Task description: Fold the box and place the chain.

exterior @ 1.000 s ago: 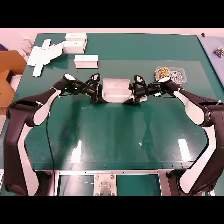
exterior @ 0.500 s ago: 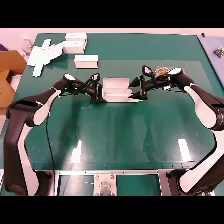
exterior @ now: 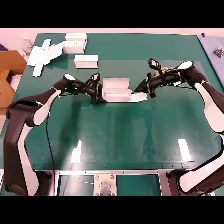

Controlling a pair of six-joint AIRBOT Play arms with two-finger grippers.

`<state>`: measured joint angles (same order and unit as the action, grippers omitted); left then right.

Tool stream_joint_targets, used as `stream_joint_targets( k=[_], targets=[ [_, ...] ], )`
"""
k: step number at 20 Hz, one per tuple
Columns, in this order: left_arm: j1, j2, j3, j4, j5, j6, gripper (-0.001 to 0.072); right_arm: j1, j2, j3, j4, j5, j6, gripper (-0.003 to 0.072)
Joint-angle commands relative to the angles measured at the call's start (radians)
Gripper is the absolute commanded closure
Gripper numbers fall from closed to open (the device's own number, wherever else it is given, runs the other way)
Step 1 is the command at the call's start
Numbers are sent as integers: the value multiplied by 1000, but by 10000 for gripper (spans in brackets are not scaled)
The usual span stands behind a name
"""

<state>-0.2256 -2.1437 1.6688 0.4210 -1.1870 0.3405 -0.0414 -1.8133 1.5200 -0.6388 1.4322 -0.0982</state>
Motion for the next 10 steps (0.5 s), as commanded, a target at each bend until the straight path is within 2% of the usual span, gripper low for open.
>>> stream_joint_targets(
  k=[1,3,7,10],
  targets=[
    [0,0,1,1,2,0,181,26,9,8,127,88,32,675],
    [0,0,1,1,2,0,181,64,9,16,177,50,31,676],
    [0,0,1,1,1,0,181,135,9,31,174,-190,31,676],
    [0,0,1,1,1,0,181,143,2,33,175,-303,18,677]
  ],
)
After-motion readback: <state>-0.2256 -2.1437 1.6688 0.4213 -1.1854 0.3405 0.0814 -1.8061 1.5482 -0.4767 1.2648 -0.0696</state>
